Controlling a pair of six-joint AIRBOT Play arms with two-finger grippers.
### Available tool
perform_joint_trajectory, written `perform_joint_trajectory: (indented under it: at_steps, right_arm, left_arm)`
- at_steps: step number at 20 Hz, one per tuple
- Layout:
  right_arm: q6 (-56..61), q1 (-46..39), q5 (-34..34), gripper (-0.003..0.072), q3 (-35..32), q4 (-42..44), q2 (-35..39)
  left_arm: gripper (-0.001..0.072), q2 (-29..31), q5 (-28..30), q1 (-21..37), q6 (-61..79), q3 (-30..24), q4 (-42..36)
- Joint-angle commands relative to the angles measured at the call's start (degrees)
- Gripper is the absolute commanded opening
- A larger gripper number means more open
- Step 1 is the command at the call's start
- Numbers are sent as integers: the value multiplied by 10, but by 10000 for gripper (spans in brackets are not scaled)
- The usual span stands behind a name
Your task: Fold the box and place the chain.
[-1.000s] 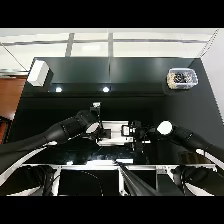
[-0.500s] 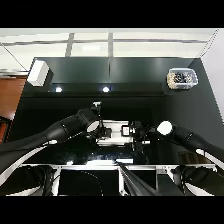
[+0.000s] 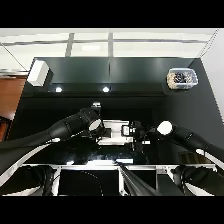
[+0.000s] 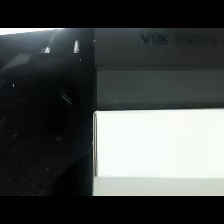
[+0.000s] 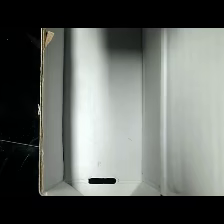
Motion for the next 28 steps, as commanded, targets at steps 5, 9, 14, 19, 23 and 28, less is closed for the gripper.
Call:
perform_joint_trajectory:
  at_steps: [5,9,14,19,23,28]
  right_arm:
    - [37,0,0,579,1,-1,2]
    - [58,0,30,638,1,-14,41]
    - [142,0,56,631,2,-156,101]
    - [128,0,52,607,2,-166,101]
    - [126,1,49,477,2,-121,96]
    - [127,1,46,251,2,-50,77]
  left_arm:
    - [30,-3,0,0,8,0,-6]
    - [30,-3,-2,0,7,0,-6]
    - [31,-3,-2,0,-3,0,-4]
    - [31,-3,-2,0,-3,0,-6]
    - [31,-3,-2,0,-3,0,-6]
    - [31,-3,-1,0,-3,0,-6]
